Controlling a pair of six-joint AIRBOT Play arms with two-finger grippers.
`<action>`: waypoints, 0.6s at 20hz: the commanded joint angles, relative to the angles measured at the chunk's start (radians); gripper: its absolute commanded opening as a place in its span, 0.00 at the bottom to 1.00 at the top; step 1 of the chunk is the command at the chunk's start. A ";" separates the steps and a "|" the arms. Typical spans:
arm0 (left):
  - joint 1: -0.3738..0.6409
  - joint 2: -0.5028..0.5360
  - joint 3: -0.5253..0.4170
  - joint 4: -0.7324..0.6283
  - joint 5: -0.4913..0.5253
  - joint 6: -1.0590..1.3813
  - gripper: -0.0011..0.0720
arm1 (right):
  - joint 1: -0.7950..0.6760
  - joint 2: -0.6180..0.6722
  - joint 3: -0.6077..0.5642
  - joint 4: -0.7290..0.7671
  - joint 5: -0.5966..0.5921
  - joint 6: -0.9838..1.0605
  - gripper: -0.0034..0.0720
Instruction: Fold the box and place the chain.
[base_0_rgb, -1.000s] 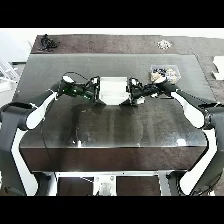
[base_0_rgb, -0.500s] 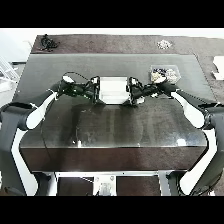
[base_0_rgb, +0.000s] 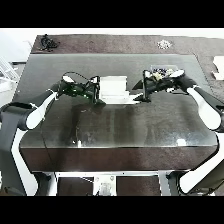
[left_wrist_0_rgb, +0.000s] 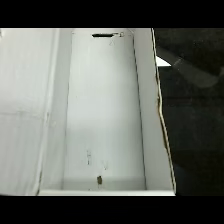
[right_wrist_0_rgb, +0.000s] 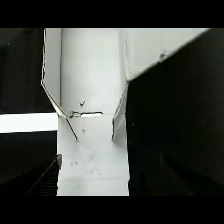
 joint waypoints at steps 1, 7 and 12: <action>0.000 0.000 0.000 0.002 -0.007 0.000 0.64 | -0.064 0.074 0.001 0.031 0.101 0.094 0.96; 0.000 -0.001 0.000 0.002 -0.008 0.000 0.64 | -0.052 0.109 -0.003 0.393 0.242 0.194 0.06; 0.000 -0.001 0.000 0.002 -0.013 -0.003 0.64 | 0.076 0.070 0.028 0.366 0.074 0.196 0.06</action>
